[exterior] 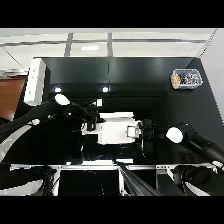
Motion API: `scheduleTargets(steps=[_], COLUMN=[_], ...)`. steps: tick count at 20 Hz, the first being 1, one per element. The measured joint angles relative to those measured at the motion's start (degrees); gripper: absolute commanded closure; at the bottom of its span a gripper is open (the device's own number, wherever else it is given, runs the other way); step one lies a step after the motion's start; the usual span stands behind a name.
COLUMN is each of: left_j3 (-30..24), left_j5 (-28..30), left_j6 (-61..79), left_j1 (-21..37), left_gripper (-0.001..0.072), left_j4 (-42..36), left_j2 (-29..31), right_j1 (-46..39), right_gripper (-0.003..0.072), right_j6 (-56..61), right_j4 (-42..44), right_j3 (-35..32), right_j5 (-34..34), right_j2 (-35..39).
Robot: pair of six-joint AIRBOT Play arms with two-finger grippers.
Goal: Fold the box and place the chain.
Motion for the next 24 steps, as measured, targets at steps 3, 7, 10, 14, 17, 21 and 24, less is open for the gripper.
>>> scheduleTargets(steps=[3,7,10,14,17,21,24], left_j3=[0.0,0.0,0.0,0.0,0.0,0.0,0.0], left_j5=[0.0,0.0,0.0,-0.1,-0.2,-0.2,-0.2], left_j6=[0.0,0.1,0.2,0.0,0.0,-0.2,-0.3], left_j1=[0.0,0.0,0.0,0.0,0.0,0.0,0.0], left_gripper=[0.0683,0.0682,0.0682,0.0682,0.0682,0.0683,0.0682], left_j4=[0.1,0.1,0.2,0.2,0.1,0.1,0.1], left_j2=[0.0,0.0,0.0,0.0,0.0,0.0,0.0], right_j1=[1.8,3.8,4.7,4.8,4.7,4.7,4.7], right_gripper=[-0.0025,-0.0025,-0.0024,-0.0025,-0.0025,-0.0025,-0.0025], right_j6=[-0.6,-1.0,-1.1,-1.1,-1.7,-3.9,-4.5], right_j4=[0.5,1.4,1.6,1.6,1.4,-0.1,-1.5], right_j3=[0.0,-0.1,-0.2,-0.2,-0.2,0.3,1.2], right_j5=[-3.3,-5.6,-6.6,-7.1,-6.9,-3.3,-0.9], right_j2=[-1.6,-2.7,-3.3,-3.3,-3.2,-2.6,-1.8])
